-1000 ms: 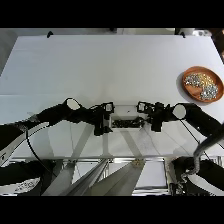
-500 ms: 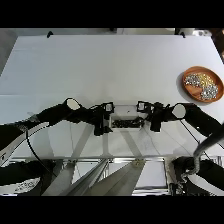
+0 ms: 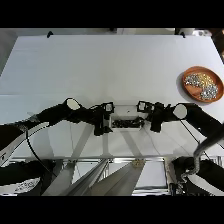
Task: Fold the box and place the chain.
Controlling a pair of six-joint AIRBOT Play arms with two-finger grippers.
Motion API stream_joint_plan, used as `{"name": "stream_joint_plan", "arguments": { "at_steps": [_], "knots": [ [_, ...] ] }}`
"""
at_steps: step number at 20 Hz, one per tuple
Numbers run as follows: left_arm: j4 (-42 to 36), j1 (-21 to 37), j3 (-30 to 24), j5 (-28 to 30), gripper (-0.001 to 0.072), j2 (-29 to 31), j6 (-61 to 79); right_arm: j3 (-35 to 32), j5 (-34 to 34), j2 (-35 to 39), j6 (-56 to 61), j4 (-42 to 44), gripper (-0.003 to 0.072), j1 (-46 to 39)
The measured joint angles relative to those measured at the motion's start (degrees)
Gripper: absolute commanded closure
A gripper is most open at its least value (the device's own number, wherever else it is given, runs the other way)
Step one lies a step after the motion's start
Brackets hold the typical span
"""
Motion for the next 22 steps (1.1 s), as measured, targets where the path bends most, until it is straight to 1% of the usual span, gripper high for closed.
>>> {"name": "stream_joint_plan", "arguments": {
  "at_steps": [5,8,13,15,18,20,22],
  "knots": [
    [0.0,0.0,0.0,0.0,0.0419,0.0,0.0,0.9,1.0,7.3,1.0,0.7,0.0672,0.0],
    [0.0,0.0,0.0,0.0,0.0419,0.0,0.0,1.9,2.1,13.5,2.2,3.9,0.0671,0.0],
    [0.0,0.0,0.0,0.0,0.0419,0.0,0.0,2.8,6.6,24.2,3.5,15.8,0.0671,0.0],
    [0.0,0.0,0.0,0.0,0.0419,0.0,0.0,2.9,8.7,26.8,3.0,20.2,0.0671,0.0],
    [0.0,0.0,0.0,0.0,0.0419,0.0,0.0,2.6,10.2,27.4,2.4,26.6,0.067,0.7],
    [0.0,0.0,0.0,0.0,0.0419,0.0,0.0,2.3,9.6,25.0,2.0,29.0,0.0669,2.4],
    [0.0,0.0,0.0,0.0,0.0419,0.0,0.0,2.2,7.6,20.8,1.4,30.4,0.0669,4.9]
  ]
}}
